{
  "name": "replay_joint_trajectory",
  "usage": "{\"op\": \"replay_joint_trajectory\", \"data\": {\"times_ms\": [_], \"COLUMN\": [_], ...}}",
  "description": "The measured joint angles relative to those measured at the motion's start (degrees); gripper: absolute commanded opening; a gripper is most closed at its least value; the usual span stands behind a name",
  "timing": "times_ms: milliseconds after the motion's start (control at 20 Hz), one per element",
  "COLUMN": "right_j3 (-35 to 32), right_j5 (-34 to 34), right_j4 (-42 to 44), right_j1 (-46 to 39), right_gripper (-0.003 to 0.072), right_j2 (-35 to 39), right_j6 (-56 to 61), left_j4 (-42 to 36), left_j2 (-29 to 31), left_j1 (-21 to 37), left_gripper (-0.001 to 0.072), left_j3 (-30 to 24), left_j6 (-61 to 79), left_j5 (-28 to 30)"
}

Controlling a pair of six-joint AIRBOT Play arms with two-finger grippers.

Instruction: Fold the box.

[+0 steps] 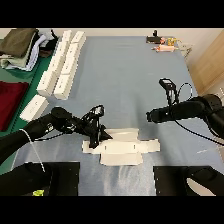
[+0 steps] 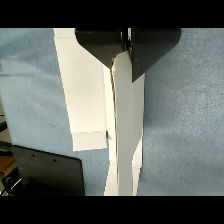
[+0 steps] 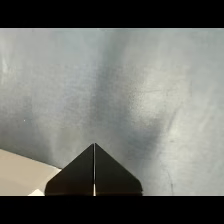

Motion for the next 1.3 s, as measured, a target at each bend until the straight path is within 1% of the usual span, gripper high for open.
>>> {"op": "replay_joint_trajectory", "data": {"times_ms": [250, 450, 650, 800, 850, 900, 950, 1000, 1100, 1300], "right_j3": [0.00, 0.02, -0.31, -2.38, -3.63, -5.01, -6.67, -8.41, -11.28, -13.97], "right_j5": [-3.32, -8.15, -14.43, -15.17, -14.45, -13.40, -12.02, -10.32, -6.38, -0.15], "right_j4": [0.50, -1.49, -3.17, -4.46, -5.86, -8.15, -11.37, -15.23, -22.05, -31.58], "right_j1": [4.52, 12.46, 24.24, 38.29, 43.50, 48.59, 53.75, 57.94, 63.52, 68.08], "right_gripper": [0.0002, 0.0002, 0.0001, 0.0003, 0.0018, 0.0238, 0.0478, 0.0559, 0.0561, 0.0560], "right_j2": [2.16, 7.50, 12.31, 13.75, 13.88, 13.86, 13.60, 13.00, 11.06, 4.94], "right_j6": [-0.42, 7.45, 15.74, 15.17, 14.32, 13.49, 12.52, 11.76, 10.93, 10.19], "left_j4": [-0.02, -0.02, -0.07, -0.04, -0.11, -0.07, -0.09, -0.09, -0.09, -0.09], "left_j2": [0.00, 0.00, 0.00, 0.00, 0.00, 0.00, 0.00, 0.00, 0.00, 0.00], "left_j1": [0.00, 0.00, 0.00, 0.00, 0.00, 0.00, 0.00, 0.00, 0.00, 0.00], "left_gripper": [0.0013, 0.0014, 0.0013, 0.0014, 0.0013, 0.0013, 0.0013, 0.0013, 0.0013, 0.0014], "left_j3": [-0.02, -0.02, -0.02, -0.02, -0.02, -0.04, -0.04, -0.04, -0.04, -0.04], "left_j6": [-1.09, -1.31, -1.44, -1.44, -1.46, -1.46, -1.46, -1.46, -1.46, -1.46], "left_j5": [-0.07, -0.02, -0.02, -0.02, 0.02, -0.04, 0.00, 0.00, 0.02, 0.00]}}
